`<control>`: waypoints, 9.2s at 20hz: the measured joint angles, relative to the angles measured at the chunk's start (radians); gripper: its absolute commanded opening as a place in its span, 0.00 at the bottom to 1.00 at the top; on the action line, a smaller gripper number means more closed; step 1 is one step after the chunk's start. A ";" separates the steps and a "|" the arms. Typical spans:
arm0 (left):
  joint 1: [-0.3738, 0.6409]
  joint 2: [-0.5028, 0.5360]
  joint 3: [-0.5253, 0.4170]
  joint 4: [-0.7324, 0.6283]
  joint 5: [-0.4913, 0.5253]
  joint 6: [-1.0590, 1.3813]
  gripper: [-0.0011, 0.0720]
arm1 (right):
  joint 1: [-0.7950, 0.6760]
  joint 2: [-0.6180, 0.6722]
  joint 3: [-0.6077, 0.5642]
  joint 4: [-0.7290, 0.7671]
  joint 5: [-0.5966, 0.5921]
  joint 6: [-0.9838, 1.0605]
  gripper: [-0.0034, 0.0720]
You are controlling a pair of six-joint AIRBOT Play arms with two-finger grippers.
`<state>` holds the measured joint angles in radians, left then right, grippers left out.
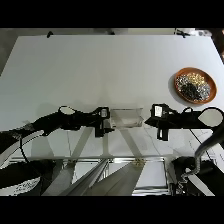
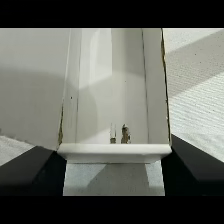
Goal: Fold the box and place the chain.
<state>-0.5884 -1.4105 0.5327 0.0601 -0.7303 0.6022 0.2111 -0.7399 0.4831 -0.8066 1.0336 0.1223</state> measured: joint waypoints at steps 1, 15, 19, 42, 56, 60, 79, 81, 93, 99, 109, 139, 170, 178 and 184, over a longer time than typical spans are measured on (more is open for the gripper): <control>0.000 0.000 0.000 0.000 0.000 0.000 0.30 | 0.000 -0.006 0.000 0.043 -0.024 0.002 0.06; 0.000 0.000 0.000 -0.001 0.000 -0.001 0.30 | 0.000 -0.386 0.001 0.246 -0.302 0.169 0.06; 0.000 0.000 0.000 -0.001 0.000 -0.001 0.30 | 0.000 -0.405 0.010 0.238 -0.292 0.188 0.06; 0.000 0.000 0.000 0.000 0.000 0.000 0.30 | 0.016 -0.362 0.170 -0.325 0.083 0.041 0.43; 0.000 0.000 0.000 0.000 0.000 0.000 0.30 | 0.130 -0.480 0.167 -0.227 -0.028 -0.094 0.27; 0.001 0.000 0.000 0.001 -0.001 0.000 0.30 | 0.164 -0.481 0.167 -0.218 -0.060 -0.097 0.22; 0.000 0.000 0.000 0.000 0.001 0.002 0.30 | 0.192 -0.395 0.166 -0.223 -0.055 -0.069 0.28; 0.000 0.000 0.000 -0.001 0.001 0.001 0.30 | 0.143 -0.343 0.166 -0.230 -0.014 -0.035 0.28; 0.000 0.000 0.000 0.000 0.000 0.000 0.30 | -0.260 -0.224 0.154 -0.261 0.193 0.734 0.06; 0.000 0.000 0.000 0.000 0.000 0.000 0.30 | -0.285 -0.354 0.079 -0.279 0.138 0.927 0.06; 0.000 0.000 0.000 0.000 0.000 0.000 0.30 | -0.219 -0.494 0.030 -0.149 0.041 0.850 0.06; 0.000 0.000 0.000 0.000 -0.007 0.000 0.30 | -0.171 -0.366 0.027 0.125 0.134 0.764 0.59; 0.000 0.000 0.000 0.000 -0.007 0.000 0.30 | 0.435 -0.452 0.240 -0.603 -0.156 1.859 0.60; 0.000 0.000 0.000 0.000 -0.007 0.000 0.30 | 0.475 -0.522 0.263 -0.686 -0.119 1.999 0.57; 0.000 0.000 0.000 0.000 -0.008 0.000 0.30 | 0.495 -0.551 0.264 -0.703 -0.079 2.040 0.25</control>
<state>-0.5880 -1.4105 0.5323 0.0601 -0.7383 0.6022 0.7063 -1.2907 0.7475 -1.5093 0.9546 2.1624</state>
